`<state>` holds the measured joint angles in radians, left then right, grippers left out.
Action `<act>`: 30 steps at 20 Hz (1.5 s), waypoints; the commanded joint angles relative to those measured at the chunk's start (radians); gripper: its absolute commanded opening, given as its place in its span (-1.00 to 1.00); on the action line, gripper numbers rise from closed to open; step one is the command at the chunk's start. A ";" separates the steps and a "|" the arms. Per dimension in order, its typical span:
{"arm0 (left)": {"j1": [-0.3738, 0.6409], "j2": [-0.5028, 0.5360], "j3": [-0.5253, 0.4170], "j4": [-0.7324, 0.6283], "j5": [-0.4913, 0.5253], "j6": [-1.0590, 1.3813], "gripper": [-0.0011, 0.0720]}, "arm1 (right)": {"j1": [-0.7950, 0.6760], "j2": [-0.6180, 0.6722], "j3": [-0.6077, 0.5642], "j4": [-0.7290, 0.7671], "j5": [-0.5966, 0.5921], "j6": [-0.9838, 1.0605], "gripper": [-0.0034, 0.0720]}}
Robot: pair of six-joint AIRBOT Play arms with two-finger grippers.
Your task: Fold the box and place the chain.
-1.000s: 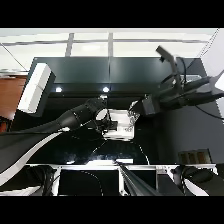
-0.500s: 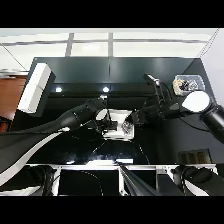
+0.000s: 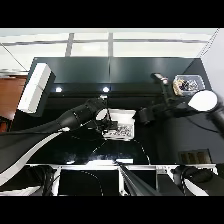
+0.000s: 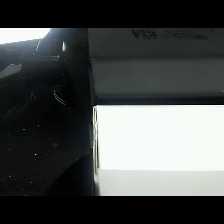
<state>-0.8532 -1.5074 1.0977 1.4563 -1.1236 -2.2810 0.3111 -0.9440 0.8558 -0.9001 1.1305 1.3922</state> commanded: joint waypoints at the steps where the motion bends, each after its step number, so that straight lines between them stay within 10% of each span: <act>1: 0.001 0.000 0.001 -0.001 0.008 0.008 -0.89 | -0.149 0.074 0.025 -0.065 0.077 0.002 0.27; 5: 0.008 0.000 0.001 0.019 0.012 -0.086 -0.83 | -0.214 0.108 0.025 -0.071 0.098 -0.014 0.27; 7: 0.008 0.001 0.006 0.020 0.007 -0.097 0.15 | -0.211 0.108 0.024 -0.085 0.096 -0.018 0.27; 18: 0.082 0.401 -0.082 0.197 -0.218 0.592 0.20 | -0.211 0.108 0.024 -0.100 0.089 -0.016 0.27; 21: 0.349 0.527 -0.265 0.047 -0.094 0.635 0.20 | -0.211 0.108 0.024 -0.100 0.089 -0.008 0.27; 24: 0.646 0.541 -0.441 -0.507 0.166 0.969 0.20 | -0.211 0.108 0.024 -0.100 0.089 0.019 0.27; 28: 0.747 0.491 -0.549 -0.960 0.248 1.647 0.20 | -0.211 0.108 0.024 -0.100 0.094 0.075 0.27; 29: 0.732 0.477 -0.549 -0.959 0.248 1.771 0.36 | -0.211 0.108 0.024 -0.100 0.097 0.077 0.27; 30: 0.710 0.462 -0.549 -0.959 0.251 1.901 0.98 | -0.211 0.108 0.024 -0.100 0.100 0.077 0.27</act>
<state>-0.1680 -1.0199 0.5903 0.7021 -0.9287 -0.8467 0.1001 -0.8364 0.8795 -1.0004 1.2224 1.4437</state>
